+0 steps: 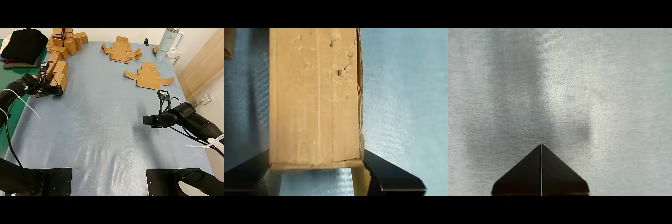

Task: Fold the box.

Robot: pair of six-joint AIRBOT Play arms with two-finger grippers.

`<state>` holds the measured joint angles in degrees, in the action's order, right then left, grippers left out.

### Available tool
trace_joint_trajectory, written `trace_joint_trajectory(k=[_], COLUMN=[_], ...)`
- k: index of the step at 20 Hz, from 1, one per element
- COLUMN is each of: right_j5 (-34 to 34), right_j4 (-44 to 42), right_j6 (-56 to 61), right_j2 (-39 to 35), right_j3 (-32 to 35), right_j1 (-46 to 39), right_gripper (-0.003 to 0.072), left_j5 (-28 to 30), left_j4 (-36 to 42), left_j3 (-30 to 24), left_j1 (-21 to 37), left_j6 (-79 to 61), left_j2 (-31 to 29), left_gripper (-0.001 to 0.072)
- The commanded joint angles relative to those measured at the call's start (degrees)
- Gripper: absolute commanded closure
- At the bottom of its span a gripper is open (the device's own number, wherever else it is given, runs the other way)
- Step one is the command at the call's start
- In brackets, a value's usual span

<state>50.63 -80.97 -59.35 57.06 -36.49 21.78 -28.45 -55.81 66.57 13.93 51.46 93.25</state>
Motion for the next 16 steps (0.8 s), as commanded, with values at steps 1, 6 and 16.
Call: trace_joint_trajectory(k=[1,6,16], right_j5=[-0.04,-0.22,-0.2], right_j4=[-0.04,-0.04,-0.98], right_j6=[0.02,0.02,0.0], right_j2=[0.02,0.02,0.02], right_j3=[-0.04,-0.04,-0.04], right_j1=[-0.02,0.0,0.0], right_gripper=[0.068,0.068,0.068], left_j5=[0.61,1.31,2.43], left_j4=[0.0,0.07,0.48], left_j3=[2.36,2.36,2.38], left_j1=[0.81,0.83,0.81], left_j6=[0.44,0.46,1.36], left_j2=[2.4,2.43,2.4], left_gripper=[0.03,0.03,0.0003])
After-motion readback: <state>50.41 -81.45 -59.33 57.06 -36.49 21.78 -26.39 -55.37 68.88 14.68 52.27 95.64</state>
